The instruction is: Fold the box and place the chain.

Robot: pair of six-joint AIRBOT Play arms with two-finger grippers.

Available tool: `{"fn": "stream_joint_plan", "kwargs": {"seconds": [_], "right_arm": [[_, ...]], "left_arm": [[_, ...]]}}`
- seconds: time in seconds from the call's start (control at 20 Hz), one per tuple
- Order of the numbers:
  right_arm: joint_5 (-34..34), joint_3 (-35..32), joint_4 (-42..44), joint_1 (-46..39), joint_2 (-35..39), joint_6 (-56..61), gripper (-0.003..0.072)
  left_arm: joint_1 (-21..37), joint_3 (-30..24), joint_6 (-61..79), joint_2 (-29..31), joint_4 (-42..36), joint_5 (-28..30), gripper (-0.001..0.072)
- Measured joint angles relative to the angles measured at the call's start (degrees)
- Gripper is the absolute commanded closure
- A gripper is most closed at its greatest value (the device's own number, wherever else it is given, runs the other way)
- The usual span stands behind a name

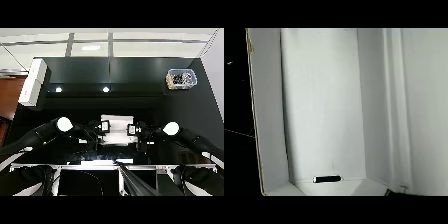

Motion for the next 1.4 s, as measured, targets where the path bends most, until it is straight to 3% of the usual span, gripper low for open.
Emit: {"fn": "stream_joint_plan", "kwargs": {"seconds": [0.05, 0.1, 0.35, 0.6, 0.75, 0.9, 1.05, 1.4], "right_arm": [[0.0, 0.0, 0.0, 0.0, 0.0, 0.0, 0.0481], [0.0, 0.0, 0.0, 0.0, 0.0, 0.0, 0.0481], [0.0, 0.0, 0.0, 0.0, 0.0, 0.1, 0.0482], [0.0, 0.0, 0.0, 0.0, 0.0, 0.0, 0.0481], [0.0, 0.0, 0.0, 0.0, 0.0, 0.0, 0.0481], [0.0, 0.0, 0.0, 0.0, 0.0, 0.0, 0.0481], [0.0, 0.0, 0.0, 0.0, 0.0, 0.0, 0.0481], [0.0, 0.0, 0.0, 0.0, 0.0, 0.0, 0.0481]], "left_arm": [[0.0, 0.0, 0.0, 0.0, 0.2, -0.2, 0.0580], [0.1, 0.0, 0.0, 0.2, 0.6, -0.5, 0.0686], [5.5, 1.1, -12.7, 5.2, 11.4, -3.7, 0.0686], [22.9, 1.0, -50.2, 11.0, 24.4, -7.3, 0.0685], [34.4, -0.8, -69.8, 9.6, 23.6, -11.0, 0.0685], [41.7, -3.1, -74.8, 5.8, 17.5, -16.0, 0.0686], [42.2, -5.4, -72.0, 1.5, 9.2, -19.9, 0.0686], [30.4, -6.2, -65.9, -3.3, -1.8, -16.8, 0.0686]]}}
